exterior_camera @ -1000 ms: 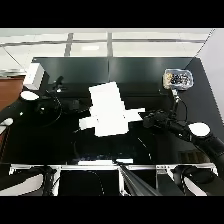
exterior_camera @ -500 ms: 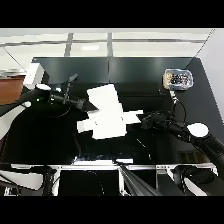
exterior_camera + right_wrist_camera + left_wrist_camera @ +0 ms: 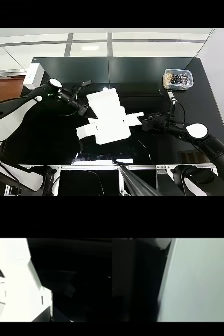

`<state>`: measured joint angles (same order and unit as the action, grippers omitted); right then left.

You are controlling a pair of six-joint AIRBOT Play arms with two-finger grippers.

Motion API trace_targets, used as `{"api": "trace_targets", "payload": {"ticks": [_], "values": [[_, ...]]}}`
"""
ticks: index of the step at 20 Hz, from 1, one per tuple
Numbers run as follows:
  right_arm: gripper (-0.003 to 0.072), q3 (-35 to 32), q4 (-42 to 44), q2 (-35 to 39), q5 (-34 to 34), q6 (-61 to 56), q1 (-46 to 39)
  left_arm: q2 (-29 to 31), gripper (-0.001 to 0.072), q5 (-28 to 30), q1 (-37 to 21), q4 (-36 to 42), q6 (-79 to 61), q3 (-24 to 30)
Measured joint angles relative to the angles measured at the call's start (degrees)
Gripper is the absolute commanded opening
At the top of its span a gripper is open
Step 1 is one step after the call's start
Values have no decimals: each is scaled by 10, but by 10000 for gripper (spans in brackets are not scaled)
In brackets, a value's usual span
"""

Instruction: Fold the box and place the chain.

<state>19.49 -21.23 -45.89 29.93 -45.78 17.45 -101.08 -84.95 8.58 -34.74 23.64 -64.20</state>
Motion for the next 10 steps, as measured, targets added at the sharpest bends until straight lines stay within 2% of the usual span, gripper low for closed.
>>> {"api": "trace_targets", "payload": {"ticks": [2, 3, 6, 10], "values": [[670, 0, -9, 0, 0, -8, 0, -2, 28, 0, 2, 0, -4, -2], [702, 1, -13, 0, 0, -12, 0, -2, 27, 1, 3, 0, -7, -3], [702, 30, -76, 0, 17, -16, -13, 7, 25, -8, 4, 0, -5, -4], [702, 124, -248, 0, 80, -25, -47, 54, 25, 5, 10, -18, 4, -4]]}}
